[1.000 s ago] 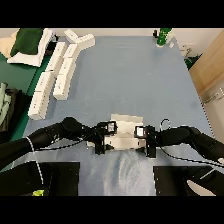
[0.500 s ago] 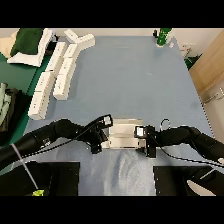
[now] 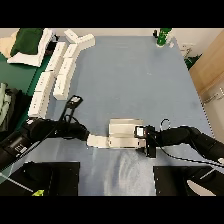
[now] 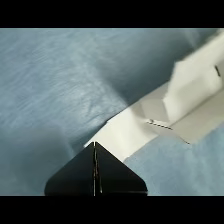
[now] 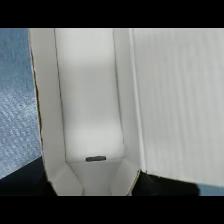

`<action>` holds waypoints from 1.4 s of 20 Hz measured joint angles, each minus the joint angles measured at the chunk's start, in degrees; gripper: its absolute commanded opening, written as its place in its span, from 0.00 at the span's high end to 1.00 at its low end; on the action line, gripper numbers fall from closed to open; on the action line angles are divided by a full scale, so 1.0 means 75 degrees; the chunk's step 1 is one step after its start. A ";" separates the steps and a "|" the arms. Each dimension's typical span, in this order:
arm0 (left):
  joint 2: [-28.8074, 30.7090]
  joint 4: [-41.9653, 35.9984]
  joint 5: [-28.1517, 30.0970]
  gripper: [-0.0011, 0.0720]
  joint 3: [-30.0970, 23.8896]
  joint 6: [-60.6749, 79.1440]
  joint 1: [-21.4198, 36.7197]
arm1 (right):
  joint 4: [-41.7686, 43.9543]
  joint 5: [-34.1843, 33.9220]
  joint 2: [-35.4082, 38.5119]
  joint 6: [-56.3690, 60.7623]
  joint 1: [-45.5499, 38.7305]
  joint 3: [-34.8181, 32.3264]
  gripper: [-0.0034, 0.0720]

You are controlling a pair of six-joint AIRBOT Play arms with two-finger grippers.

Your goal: Fold the box.

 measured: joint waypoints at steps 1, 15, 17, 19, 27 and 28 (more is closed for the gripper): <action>0.0032 0.0154 -0.0289 0.97 0.0000 -0.0391 0.0417 | 0.0003 0.0000 0.0000 0.0000 0.0000 0.0000 0.31; -0.1008 -0.3561 -0.0169 0.97 -0.1192 0.1020 0.1647 | 0.0003 0.0000 0.0000 0.0000 0.0000 0.0000 0.31; -0.1058 -0.3920 -0.0029 0.97 -0.1221 0.1244 0.1463 | 0.0003 0.0000 0.0000 0.0000 0.0000 0.0000 0.31; -0.1125 -0.4118 0.0079 0.97 -0.1236 0.1376 0.1259 | 0.0003 0.0000 0.0000 0.0000 0.0000 0.0000 0.31; -0.1373 -0.4590 0.0641 0.97 -0.1250 0.1498 0.0498 | 0.0003 0.0000 0.0000 0.0000 0.0000 0.0000 0.31; -0.1390 -0.4683 0.0688 0.96 -0.1250 0.1510 0.0437 | 0.0003 0.0000 0.0000 0.0000 0.0000 0.0000 0.31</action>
